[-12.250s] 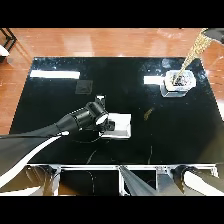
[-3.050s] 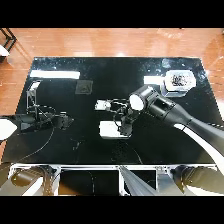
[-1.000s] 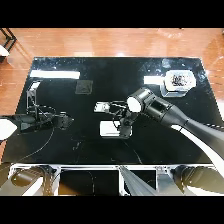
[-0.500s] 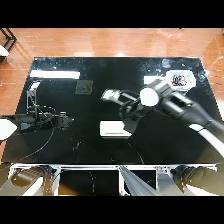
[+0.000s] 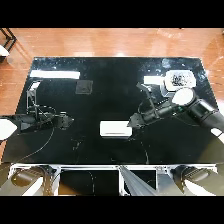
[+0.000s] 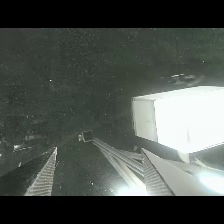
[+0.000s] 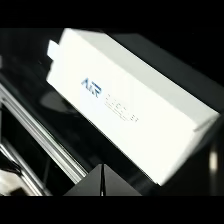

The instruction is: Fold the box and place the chain.

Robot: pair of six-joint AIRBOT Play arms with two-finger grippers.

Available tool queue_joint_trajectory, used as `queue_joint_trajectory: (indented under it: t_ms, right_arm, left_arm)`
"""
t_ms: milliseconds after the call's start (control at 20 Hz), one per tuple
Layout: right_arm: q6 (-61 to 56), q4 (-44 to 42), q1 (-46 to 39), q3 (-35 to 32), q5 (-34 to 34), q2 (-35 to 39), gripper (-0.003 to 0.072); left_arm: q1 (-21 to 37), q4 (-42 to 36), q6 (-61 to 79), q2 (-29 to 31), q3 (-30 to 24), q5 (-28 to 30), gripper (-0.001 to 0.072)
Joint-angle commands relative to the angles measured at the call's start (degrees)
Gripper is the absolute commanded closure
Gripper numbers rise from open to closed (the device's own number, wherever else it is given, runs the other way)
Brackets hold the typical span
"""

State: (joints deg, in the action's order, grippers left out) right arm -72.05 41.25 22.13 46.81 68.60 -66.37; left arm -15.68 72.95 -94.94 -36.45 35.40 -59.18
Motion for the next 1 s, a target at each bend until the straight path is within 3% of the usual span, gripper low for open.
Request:
queue_joint_trajectory:
  t_ms: [0, 200, 950]
  right_arm:
    - [-0.35, -9.86, 2.38, -2.95, -5.62, -3.41, 0.0666]
    - [-0.31, -9.64, 3.69, -2.95, -4.68, -6.69, 0.0665]
    - [-0.63, -6.49, 3.69, -3.43, -7.50, -7.45, 0.0666]
  left_arm:
    - [0.00, -0.07, 0.02, -0.02, -0.02, 0.00, 0.0094]
    - [0.00, -0.04, 0.02, -0.02, -0.02, -0.02, 0.0094]
    - [0.00, -0.04, 0.02, -0.02, -0.02, -0.02, 0.0094]
